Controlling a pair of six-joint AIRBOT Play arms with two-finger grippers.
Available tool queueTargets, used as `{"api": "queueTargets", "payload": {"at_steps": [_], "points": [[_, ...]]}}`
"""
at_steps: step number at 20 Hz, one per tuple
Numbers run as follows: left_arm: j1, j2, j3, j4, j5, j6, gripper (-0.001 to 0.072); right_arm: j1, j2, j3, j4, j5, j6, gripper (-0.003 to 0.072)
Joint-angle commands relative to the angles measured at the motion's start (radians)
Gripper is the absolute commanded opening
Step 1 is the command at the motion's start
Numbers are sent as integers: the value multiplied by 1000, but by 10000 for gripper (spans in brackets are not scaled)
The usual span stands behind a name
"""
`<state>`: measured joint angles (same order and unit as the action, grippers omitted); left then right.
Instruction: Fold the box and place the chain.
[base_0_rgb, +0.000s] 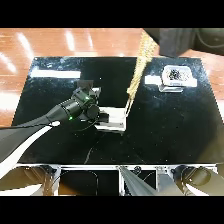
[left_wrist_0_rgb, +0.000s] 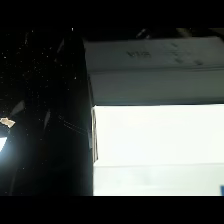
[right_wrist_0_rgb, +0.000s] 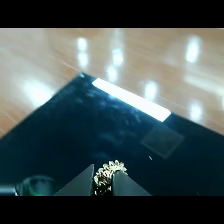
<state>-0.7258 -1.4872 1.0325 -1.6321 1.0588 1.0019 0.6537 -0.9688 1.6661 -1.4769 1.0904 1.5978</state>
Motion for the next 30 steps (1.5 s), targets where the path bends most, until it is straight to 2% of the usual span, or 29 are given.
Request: {"api": "queueTargets", "payload": {"at_steps": [1,8,13,18,23,30], "points": [[0,1,0,0,-9,0,24,1,26,2,-8,113,26,35],[0,1,0,0,-9,0,24,5,23,2,97,92,14,35],[0,1,0,0,-14,0,23,65,-11,2,116,38,-21,35],[0,1,0,0,-13,0,23,63,-93,2,111,-36,-54,35],[0,1,0,0,-13,0,23,63,-122,2,112,-109,-72,34],[0,1,0,-2,-14,0,24,66,-130,2,140,-19,-75,35]]}}
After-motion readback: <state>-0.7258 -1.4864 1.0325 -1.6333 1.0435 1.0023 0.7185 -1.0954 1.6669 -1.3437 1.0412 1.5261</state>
